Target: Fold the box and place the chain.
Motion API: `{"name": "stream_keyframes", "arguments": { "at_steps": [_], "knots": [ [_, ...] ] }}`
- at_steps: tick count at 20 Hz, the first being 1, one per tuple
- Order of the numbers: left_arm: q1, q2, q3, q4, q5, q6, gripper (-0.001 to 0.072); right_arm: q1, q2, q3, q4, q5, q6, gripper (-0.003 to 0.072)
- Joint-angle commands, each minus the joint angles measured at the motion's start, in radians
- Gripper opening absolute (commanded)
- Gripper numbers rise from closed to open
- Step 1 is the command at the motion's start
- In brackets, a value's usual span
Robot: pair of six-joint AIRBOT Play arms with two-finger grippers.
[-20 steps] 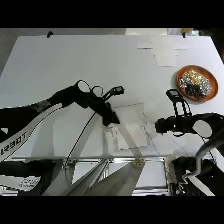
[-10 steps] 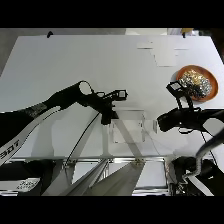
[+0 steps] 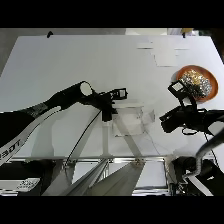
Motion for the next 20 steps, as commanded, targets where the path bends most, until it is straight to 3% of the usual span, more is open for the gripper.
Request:
{"name": "stream_keyframes", "arguments": {
  "at_steps": [1, 11, 20],
  "knots": [
    [-0.001, -0.019, 0.001, 0.005, 0.010, 0.005, 0.0005, 0.001, 0.002, 0.001, -0.002, -0.002, -0.017, 0.0342],
    [-0.001, -0.013, 0.001, 0.004, -0.031, 0.172, 0.0001, 0.001, 0.002, 0.001, -0.001, -0.001, -0.018, 0.0342],
    [-0.001, -0.013, 0.006, 0.028, -0.051, 0.176, -0.0001, 0.001, 0.002, 0.001, 0.000, -0.001, -0.047, 0.0341]
  ]
}}
